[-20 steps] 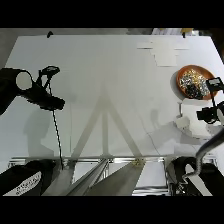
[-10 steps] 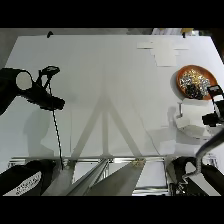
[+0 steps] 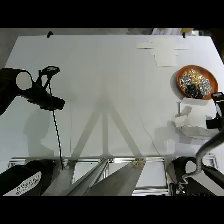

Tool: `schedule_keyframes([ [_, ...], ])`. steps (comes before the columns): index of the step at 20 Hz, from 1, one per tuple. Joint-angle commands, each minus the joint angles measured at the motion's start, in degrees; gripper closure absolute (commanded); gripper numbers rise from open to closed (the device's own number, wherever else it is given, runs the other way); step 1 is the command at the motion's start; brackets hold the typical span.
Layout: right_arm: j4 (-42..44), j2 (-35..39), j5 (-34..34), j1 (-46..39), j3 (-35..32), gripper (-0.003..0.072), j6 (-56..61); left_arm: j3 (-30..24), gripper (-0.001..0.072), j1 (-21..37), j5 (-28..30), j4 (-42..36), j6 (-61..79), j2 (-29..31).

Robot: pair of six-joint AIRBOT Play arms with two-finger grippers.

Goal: Fold the box and place the chain.

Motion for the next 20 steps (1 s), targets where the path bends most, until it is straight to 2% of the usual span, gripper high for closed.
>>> schedule_keyframes([
  [1, -0.6, -0.4, 0.6, 0.1, 1.7, 0.0678, 0.3, 0.0, 0.0699, 0.0, 0.0, 0.0, 0.0, 0.0],
  [5, 3.6, 4.4, 0.7, 7.4, 3.1, 0.0678, -1.2, 0.0, 0.0699, 0.0, 0.0, 0.0, 0.0, 0.0],
  [9, 20.8, 11.7, 0.3, 15.9, 3.0, 0.0679, -5.0, 0.0, 0.0699, 0.0, 0.0, 0.0, 0.0, 0.0],
  [11, 29.4, 16.7, -3.1, 19.5, 1.1, 0.0679, -5.0, 0.0, 0.0699, 0.0, 0.0, 0.0, 0.0, 0.0],
  [14, 42.9, 26.1, -12.1, 24.1, -5.1, 0.0679, -5.0, 0.0, 0.0699, 0.0, 0.0, 0.0, 0.0, 0.0],
  [16, 45.5, 31.9, -16.4, 27.9, -9.3, 0.0679, -5.0, 0.0, 0.0699, 0.0, 0.0, 0.0, 0.0, 0.0],
  [20, 45.9, 36.7, -17.2, 33.7, -14.6, 0.0679, -4.5, 0.0, 0.0699, 0.0, 0.0, 0.0, 0.1, 0.0],
])
